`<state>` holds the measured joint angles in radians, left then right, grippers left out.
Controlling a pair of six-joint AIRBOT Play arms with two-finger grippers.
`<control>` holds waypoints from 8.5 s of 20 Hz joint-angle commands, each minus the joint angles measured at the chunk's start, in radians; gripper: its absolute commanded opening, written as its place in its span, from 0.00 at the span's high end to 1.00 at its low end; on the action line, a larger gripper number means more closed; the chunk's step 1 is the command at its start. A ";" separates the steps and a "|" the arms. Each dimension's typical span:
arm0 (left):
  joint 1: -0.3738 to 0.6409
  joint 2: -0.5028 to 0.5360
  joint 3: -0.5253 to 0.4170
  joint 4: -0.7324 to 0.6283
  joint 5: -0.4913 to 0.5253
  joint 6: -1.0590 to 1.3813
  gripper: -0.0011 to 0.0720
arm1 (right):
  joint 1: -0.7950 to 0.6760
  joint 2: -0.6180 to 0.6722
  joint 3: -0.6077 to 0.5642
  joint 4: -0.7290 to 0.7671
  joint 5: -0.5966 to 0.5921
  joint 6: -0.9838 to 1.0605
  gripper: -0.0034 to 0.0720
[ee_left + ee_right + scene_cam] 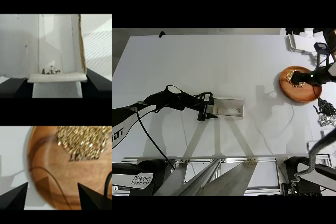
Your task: Fold the box and place the chain.
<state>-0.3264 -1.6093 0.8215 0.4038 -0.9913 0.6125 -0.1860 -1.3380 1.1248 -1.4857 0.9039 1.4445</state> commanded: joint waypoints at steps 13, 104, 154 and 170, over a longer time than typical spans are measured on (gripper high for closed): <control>0.001 0.000 0.000 0.000 0.000 0.000 0.69 | -0.058 -0.456 0.205 -0.003 -0.215 -0.040 0.47; 0.001 0.001 0.000 0.000 0.000 0.001 0.69 | 0.449 -0.233 -0.198 0.490 -0.040 -1.435 0.30; 0.001 0.001 0.000 0.000 0.000 0.000 0.69 | 0.734 0.299 0.074 1.052 -0.368 -0.942 0.95; 0.001 0.001 0.000 0.000 0.000 0.000 0.69 | 0.733 0.280 -0.308 0.591 -0.238 -0.533 0.95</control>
<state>-0.3264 -1.6093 0.8215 0.4038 -0.9916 0.6125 0.5468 -1.0534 0.8886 -0.8570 0.6544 0.8944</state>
